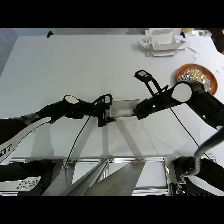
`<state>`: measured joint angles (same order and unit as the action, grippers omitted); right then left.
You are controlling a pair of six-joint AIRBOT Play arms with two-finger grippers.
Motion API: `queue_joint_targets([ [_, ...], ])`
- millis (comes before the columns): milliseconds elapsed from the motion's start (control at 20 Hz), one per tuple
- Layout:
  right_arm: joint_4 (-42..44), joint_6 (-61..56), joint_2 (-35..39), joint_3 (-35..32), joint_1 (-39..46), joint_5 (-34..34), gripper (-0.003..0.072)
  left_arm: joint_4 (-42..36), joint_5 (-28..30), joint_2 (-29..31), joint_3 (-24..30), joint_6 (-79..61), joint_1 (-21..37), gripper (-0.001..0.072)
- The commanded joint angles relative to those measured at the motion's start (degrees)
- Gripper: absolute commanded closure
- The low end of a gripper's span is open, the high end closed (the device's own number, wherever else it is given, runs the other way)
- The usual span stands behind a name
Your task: Fold the box and place the chain.
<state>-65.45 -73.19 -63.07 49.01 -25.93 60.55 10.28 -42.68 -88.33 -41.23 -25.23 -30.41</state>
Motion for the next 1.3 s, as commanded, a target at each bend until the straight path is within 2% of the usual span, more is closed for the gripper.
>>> queue_joint_targets([
  [0, -0.02, -0.02, -0.39, -1.81, -0.07, -3.52, 0.0675, 0.0, 0.02, 0.04, -0.02, 0.0, -0.04, 0.0457],
  [100, -0.02, -0.02, -0.39, -1.84, -0.07, -5.46, 0.0656, 0.0, 0.0, 0.04, -0.02, 0.0, -0.02, 0.0457],
  [150, -0.02, -0.02, -0.39, -1.84, -0.07, -6.32, 0.0593, 0.0, 0.02, 0.04, -0.02, 0.0, -0.04, 0.0457],
  [200, -0.04, -0.02, -0.39, -1.84, -0.07, -6.95, 0.0571, 0.0, 0.0, 0.04, -0.02, 0.0, -0.02, 0.0457],
  [450, -0.11, -0.02, -0.39, -1.86, -0.07, -6.56, 0.0566, 0.0, 0.0, 0.04, -0.02, 0.0, -0.02, 0.0457],
  [550, -0.11, -0.02, -0.37, -1.84, -0.07, -5.64, 0.0396, 0.0, 0.02, 0.04, -0.02, 0.0, -0.02, 0.0457],
  [600, -0.17, -0.02, -0.37, -1.84, -0.07, -5.46, 0.0364, 0.0, 0.02, 0.04, -0.02, 0.0, -0.02, 0.0457],
  [750, -1.18, -0.04, -0.13, -1.7, 0.0, -5.2, 0.0378, 0.0, 0.0, 0.04, -0.02, 0.0, -0.02, 0.0457],
  [850, -4.7, -0.52, 0.37, -0.7, 0.0, -4.37, 0.0475, 0.0, 0.02, 0.04, -0.02, 0.02, -0.02, 0.0457],
  [1000, -14.32, -4.11, 1.29, 0.63, 0.0, -4.81, 0.0515, 0.0, 0.0, 0.04, -0.02, 0.0, -0.02, 0.0457],
  [1150, -25.68, -11.21, 1.4, 0.66, 0.0, -5.6, 0.0515, 0.0, 0.02, 0.04, -0.02, 0.0, -0.02, 0.0457],
  [1250, -27.78, -14.4, 1.38, 0.66, 1.46, -7.1, 0.0515, 0.0, 0.0, 0.04, -0.02, 0.0, -0.04, 0.0457],
])
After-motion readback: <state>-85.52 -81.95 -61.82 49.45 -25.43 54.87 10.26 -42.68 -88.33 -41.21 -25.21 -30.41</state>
